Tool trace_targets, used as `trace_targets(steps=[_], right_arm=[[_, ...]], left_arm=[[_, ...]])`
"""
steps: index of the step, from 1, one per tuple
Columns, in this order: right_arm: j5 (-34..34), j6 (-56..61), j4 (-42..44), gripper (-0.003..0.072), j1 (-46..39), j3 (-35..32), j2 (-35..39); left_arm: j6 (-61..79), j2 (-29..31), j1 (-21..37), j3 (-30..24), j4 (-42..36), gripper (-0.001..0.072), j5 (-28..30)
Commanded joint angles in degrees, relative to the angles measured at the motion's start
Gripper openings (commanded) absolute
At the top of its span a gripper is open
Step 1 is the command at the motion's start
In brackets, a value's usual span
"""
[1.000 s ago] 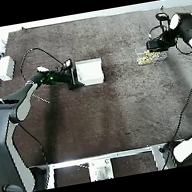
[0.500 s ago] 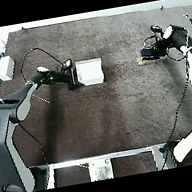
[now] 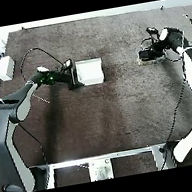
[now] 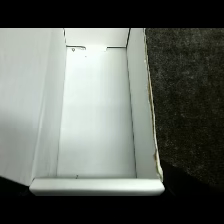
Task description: Fold the box and place the chain.
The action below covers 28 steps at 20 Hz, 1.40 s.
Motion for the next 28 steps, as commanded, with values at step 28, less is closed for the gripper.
trace_targets(steps=[28], right_arm=[[2.7,1.7,-2.4,0.0212,0.4,2.9,-1.3]], left_arm=[[0.0,0.0,0.0,0.0,0.0,0.0286,0.0]])
